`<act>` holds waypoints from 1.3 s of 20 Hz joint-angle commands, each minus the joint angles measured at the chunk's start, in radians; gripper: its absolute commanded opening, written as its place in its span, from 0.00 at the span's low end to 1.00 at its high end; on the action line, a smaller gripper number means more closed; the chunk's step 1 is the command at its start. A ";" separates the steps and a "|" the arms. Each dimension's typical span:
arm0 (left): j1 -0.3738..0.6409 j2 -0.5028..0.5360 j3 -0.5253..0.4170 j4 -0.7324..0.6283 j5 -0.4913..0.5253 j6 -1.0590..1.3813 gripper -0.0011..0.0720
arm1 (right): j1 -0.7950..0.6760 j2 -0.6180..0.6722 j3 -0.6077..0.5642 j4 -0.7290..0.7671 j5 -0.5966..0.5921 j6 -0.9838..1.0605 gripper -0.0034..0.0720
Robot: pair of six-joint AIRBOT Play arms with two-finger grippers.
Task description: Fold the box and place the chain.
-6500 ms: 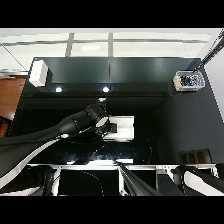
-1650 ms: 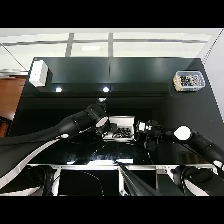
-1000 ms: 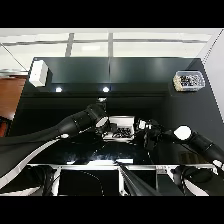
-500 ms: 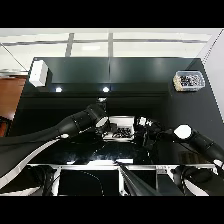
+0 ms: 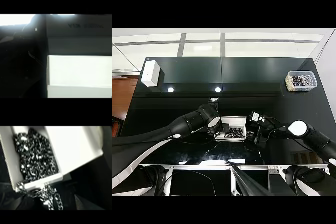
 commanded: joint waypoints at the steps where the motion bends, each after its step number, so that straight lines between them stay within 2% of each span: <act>1: 0.000 -0.001 0.000 0.000 0.000 0.000 0.06 | -0.001 -0.018 -0.003 -0.055 0.003 -0.071 0.96; 5: 0.000 -0.001 0.000 0.000 0.000 0.000 0.06 | -0.001 -0.085 -0.003 0.041 -0.014 -0.299 0.96; 14: 0.000 -0.001 0.000 0.000 0.001 0.000 0.06 | -0.001 -0.119 -0.003 0.049 -0.038 -0.333 0.95; 15: 0.000 -0.001 0.000 0.000 0.001 0.000 0.06 | -0.001 -0.130 -0.003 0.053 -0.039 -0.333 0.89; 18: 0.000 -0.001 0.000 0.000 0.000 0.000 0.06 | 0.016 -0.136 -0.002 0.067 -0.040 -0.333 0.46; 19: 0.000 -0.001 0.000 0.000 0.000 0.000 0.06 | 0.016 -0.136 -0.002 0.066 -0.040 -0.333 0.38; 21: 0.000 -0.001 0.000 0.000 0.000 0.000 0.06 | 0.016 -0.136 -0.002 0.066 -0.040 -0.332 0.36; 22: 0.000 -0.001 0.000 0.000 0.000 0.000 0.06 | 0.016 -0.135 -0.002 0.067 -0.040 -0.325 0.29; 23: 0.000 -0.001 0.000 0.000 0.000 0.000 0.06 | 0.016 -0.135 -0.002 0.067 -0.036 -0.319 0.10; 26: 0.000 -0.001 0.000 0.000 0.001 0.000 0.06 | 0.014 -0.125 0.001 0.064 -0.036 -0.230 0.10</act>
